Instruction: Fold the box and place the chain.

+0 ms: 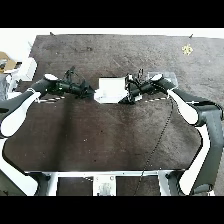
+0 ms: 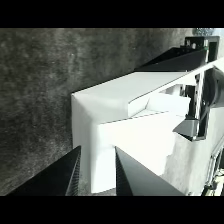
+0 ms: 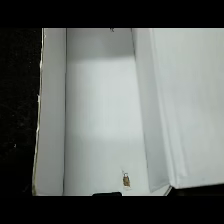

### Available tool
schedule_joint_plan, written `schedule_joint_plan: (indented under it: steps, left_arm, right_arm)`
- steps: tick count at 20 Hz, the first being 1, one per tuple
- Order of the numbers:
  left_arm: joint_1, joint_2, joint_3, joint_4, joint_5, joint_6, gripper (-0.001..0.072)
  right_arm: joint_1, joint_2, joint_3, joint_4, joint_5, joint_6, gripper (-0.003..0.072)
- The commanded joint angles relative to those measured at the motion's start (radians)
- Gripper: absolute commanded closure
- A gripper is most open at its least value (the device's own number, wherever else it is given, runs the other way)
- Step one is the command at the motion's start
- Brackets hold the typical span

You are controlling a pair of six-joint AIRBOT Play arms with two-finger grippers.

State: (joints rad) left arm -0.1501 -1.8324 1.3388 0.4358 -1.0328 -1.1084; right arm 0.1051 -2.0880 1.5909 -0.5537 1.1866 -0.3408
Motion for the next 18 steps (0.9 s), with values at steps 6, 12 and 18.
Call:
schedule_joint_plan:
  steps: [6, 12, 18]
  left_arm:
    - [-0.037, 0.001, 0.008, 0.005, 0.019, -0.001, 0.0465]
    - [-0.105, 0.001, 0.111, 0.243, 0.023, -0.144, 0.0441]
    - [-0.135, 0.001, 0.16, 0.327, 0.023, -0.206, 0.0318]
  right_arm:
    - [0.0, 0.0, 0.0, 0.0, 0.0, 0.0, 0.0096]
    - [0.0, 0.0, 0.0, 0.0, 0.0, 0.0, 0.0096]
    - [0.0, 0.0, 0.0, 0.0, 0.0, 0.0, 0.0096]
